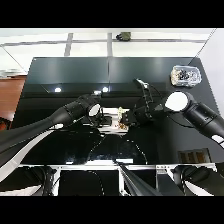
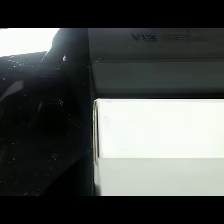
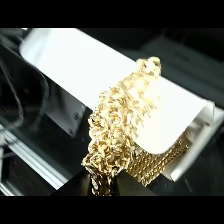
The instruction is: Fold the box and place the chain.
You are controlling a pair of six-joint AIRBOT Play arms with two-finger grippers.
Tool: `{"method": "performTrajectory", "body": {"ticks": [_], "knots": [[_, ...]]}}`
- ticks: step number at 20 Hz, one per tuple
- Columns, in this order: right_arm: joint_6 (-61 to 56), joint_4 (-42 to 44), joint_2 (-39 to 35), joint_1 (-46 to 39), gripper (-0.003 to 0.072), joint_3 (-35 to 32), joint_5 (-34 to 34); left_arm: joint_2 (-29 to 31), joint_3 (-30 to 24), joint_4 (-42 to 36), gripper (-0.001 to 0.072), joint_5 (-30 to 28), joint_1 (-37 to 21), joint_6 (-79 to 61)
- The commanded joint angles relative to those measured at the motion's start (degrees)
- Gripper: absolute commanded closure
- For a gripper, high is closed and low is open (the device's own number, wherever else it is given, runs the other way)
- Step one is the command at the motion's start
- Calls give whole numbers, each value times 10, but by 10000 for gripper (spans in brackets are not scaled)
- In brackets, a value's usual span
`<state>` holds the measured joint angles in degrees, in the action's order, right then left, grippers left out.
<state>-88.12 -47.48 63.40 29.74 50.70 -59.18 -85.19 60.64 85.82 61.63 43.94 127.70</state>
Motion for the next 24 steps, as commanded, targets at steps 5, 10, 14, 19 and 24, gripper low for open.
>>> {"method": "performTrajectory", "body": {"ticks": [5, 10, 14, 19, 24], "knots": [[-7, -17, -11, -52, 672, 5, -86, 0, 0, 0, 680, 1, 0, 0], [-7, -16, -31, -77, 672, 5, -116, 0, 0, 0, 680, 0, 0, 0], [-8, -12, -31, -67, 672, 5, -104, 0, 0, 0, 680, 0, 0, 0], [-7, 7, -31, -68, 672, 5, -94, 0, 0, 0, 680, 1, 0, 0], [-14, 14, -30, -16, 672, 4, -28, 0, 0, 0, 680, 0, 0, 0]]}}
